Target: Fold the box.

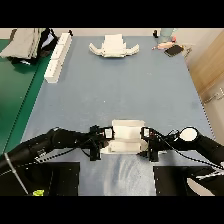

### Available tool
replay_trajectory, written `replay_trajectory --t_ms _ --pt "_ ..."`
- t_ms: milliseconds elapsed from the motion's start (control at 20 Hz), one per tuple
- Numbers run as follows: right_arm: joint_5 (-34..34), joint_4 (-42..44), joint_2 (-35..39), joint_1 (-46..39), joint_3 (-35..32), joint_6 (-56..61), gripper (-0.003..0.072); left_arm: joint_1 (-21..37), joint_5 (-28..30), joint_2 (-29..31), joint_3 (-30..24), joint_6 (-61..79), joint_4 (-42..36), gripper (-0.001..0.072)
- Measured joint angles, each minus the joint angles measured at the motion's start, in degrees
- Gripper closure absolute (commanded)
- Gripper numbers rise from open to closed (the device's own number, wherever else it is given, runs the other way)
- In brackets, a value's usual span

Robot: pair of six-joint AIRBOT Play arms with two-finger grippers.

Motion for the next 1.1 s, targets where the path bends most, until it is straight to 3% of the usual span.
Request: replay_trajectory --t_ms 200,350,500,600,750,950,1100 --pt "0.0 0.0 0.0 0.0 0.0 -0.1 0.0175 4.6 -14.8 14.8 0.0 -28.2 15.8 0.0691" --pt "0.0 -0.2 0.0 0.0 0.0 -0.1 0.0175 8.0 -21.8 25.2 -0.5 -50.5 20.9 0.0692" --pt "0.0 -0.2 0.0 0.0 0.0 -0.1 0.0175 10.9 -25.6 28.6 -3.1 -68.7 22.6 0.0692" --pt "0.0 -0.2 0.0 0.0 0.0 -0.1 0.0175 11.9 -25.4 27.3 -5.6 -75.7 21.4 0.0692" --pt "0.1 -0.2 0.0 0.0 0.0 -0.1 0.0175 12.5 -20.4 21.7 -8.5 -79.5 17.1 0.0692" --pt "0.1 -0.2 0.0 0.0 0.0 -0.1 0.0175 12.9 -10.4 11.1 -9.8 -73.5 6.0 0.0692" --pt "0.1 -0.2 0.0 0.0 0.0 -0.1 0.0175 12.9 -6.9 4.8 -9.1 -63.8 -5.3 0.0693"
